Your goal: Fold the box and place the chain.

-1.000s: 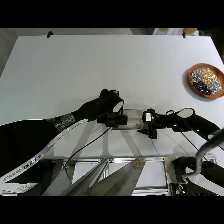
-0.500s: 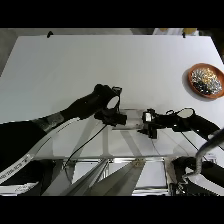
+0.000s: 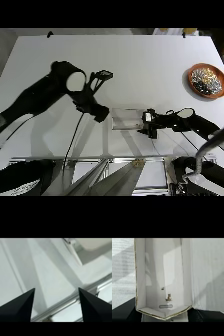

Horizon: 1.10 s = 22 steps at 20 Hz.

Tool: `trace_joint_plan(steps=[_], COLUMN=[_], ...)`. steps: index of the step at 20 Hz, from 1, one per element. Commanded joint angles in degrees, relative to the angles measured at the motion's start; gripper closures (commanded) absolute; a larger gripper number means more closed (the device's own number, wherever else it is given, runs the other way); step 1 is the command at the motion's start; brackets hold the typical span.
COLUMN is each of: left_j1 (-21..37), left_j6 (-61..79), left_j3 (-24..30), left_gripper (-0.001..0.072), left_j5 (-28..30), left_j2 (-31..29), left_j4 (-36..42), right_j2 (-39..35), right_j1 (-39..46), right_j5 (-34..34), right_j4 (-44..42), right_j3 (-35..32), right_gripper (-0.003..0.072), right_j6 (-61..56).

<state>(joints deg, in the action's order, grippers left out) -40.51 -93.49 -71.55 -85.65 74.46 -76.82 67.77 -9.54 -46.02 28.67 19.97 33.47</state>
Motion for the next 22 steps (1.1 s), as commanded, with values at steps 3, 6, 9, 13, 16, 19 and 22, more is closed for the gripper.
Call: trace_joint_plan(steps=[3, 6, 9, 13, 16, 19, 22], left_j1=[8.20, 11.17, 11.56, 11.08, 9.53, 8.09, 6.84], left_j6=[48.35, 79.60, 91.97, 104.74, 112.41, 114.12, 114.07], left_j3=[15.45, 27.12, 31.61, 31.58, 31.58, 31.58, 31.58], left_gripper=[0.0059, 0.0013, 0.0013, 0.0012, 0.0011, 0.0012, 0.0012], left_j5=[6.64, 22.75, 32.17, 36.39, 36.17, 36.11, 36.85], left_j2=[-8.39, -8.44, -4.74, 1.97, 4.00, 5.01, 6.10], left_j4=[11.32, 21.57, 29.07, 38.86, 43.78, 46.45, 46.95], right_j2=[-0.02, -0.02, -0.02, -0.02, -0.02, -0.02, -0.02], right_j1=[0.02, 0.02, 0.02, 0.02, 0.02, 0.02, 0.02], right_j5=[-0.04, -0.04, -0.04, -0.04, -0.04, -0.04, -0.04], right_j4=[-0.02, -0.02, -0.02, -0.02, -0.02, -0.02, -0.02], right_j3=[0.00, 0.00, 0.00, 0.00, 0.00, 0.00, 0.00], right_gripper=[0.0391, 0.0391, 0.0391, 0.0391, 0.0391, 0.0391, 0.0391], right_j6=[0.00, 0.00, 0.00, 0.00, 0.00, 0.00, 0.00])
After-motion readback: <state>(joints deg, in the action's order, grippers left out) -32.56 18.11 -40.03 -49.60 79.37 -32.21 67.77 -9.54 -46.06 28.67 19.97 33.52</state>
